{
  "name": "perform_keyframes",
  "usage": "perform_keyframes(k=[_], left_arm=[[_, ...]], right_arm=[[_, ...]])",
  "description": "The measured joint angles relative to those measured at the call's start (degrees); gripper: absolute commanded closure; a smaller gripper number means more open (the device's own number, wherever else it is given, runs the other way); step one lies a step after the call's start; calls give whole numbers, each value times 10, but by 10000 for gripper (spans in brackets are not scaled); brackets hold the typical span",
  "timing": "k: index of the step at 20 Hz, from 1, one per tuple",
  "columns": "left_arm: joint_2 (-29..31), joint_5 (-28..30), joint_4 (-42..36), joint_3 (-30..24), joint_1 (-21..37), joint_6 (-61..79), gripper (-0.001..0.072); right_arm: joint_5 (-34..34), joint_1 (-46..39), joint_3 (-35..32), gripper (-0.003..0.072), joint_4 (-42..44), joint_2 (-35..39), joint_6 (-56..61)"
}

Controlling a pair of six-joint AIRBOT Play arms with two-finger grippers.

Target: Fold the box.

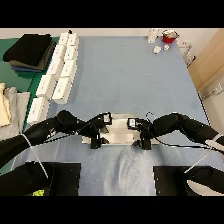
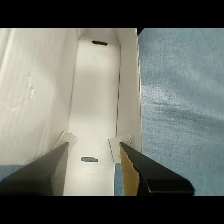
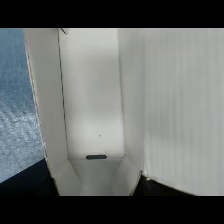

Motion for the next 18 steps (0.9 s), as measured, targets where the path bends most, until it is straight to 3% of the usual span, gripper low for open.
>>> perform_keyframes(k=[1, 2, 3, 8, 14, 18], left_arm=[[0, 0, 0, 0, 0, 0, 334], [0, -1, 0, 0, 0, -2, 554], [1, -3, 4, 0, 0, -4, 668], [32, -25, 99, 18, 0, -120, 696], [138, -82, 266, 45, 10, -448, 697], [193, -140, 356, 49, 97, -697, 697]], right_arm=[[0, 0, 0, 170, 0, 0, 0], [0, 0, 0, 170, 0, 0, 0], [0, 0, 0, 171, 0, 0, 0], [0, 0, 0, 170, 0, 0, 1], [1, 0, 0, 171, 0, 0, 1], [1, 0, 0, 170, 0, 0, 1]])
